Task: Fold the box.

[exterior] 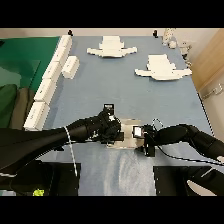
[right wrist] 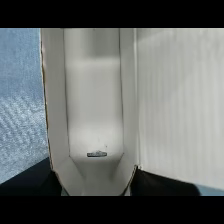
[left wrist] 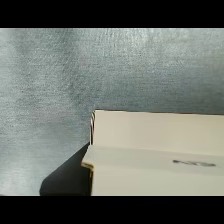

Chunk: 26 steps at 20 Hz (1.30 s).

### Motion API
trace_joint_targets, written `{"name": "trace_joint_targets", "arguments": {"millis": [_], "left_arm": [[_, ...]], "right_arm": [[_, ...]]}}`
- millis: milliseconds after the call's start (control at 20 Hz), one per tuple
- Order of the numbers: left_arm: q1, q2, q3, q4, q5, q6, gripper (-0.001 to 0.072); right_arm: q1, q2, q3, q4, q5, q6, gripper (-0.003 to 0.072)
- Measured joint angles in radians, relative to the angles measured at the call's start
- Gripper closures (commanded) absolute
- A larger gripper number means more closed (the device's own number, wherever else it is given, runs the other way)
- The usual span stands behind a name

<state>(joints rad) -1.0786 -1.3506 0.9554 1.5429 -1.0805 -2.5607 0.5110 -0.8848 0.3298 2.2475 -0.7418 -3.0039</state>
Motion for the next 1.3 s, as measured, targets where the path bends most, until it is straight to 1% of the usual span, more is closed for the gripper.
{"name": "trace_joint_targets", "arguments": {"millis": [150,200,250,300,650,700,750,800,1150,1200,1300], "left_arm": [[0.0,-0.001,0.0,0.002,0.001,-0.002,0.0685],[0.0,-0.001,0.0,0.002,0.002,-0.002,0.0422],[0.0,-0.002,0.0,0.005,0.011,-0.001,0.008],[0.0,-0.002,0.001,0.004,0.013,0.0,0.0033],[0.0,-0.002,0.006,0.0,0.0,0.001,0.0041],[0.0,-0.002,0.005,0.001,0.0,0.001,0.0124],[0.0,-0.002,0.006,0.002,0.0,0.001,0.024],[0.0,-0.003,0.005,0.004,0.002,0.002,0.0251],[0.0,-0.027,0.006,0.006,0.035,0.002,0.0254],[0.0,-0.029,0.005,0.006,0.036,0.002,0.031],[0.0,-0.032,0.006,0.013,0.035,-0.005,0.0692]], "right_arm": [[0.0,0.0,0.0,0.0,0.0,0.0,0.017],[0.0,0.0,0.0,0.0,0.0,0.0,0.017],[0.0,0.0,0.0,0.0,0.0,0.0,0.017],[0.0,0.0,0.0,0.002,0.0,0.0,0.017],[0.0,0.0,0.0,0.001,0.0,0.0,0.017],[0.0,0.0,0.0,0.001,0.0,0.0,0.017],[0.0,0.0,0.0,0.001,0.0,0.0,0.017],[0.0,0.0,0.0,0.001,0.0,0.0,0.017],[0.0,0.0,0.0,0.001,0.0,0.0,0.017],[0.0,0.0,0.0,0.001,0.0,0.0,0.017],[0.0,0.0,0.0,0.001,0.0,0.0,0.017]]}}
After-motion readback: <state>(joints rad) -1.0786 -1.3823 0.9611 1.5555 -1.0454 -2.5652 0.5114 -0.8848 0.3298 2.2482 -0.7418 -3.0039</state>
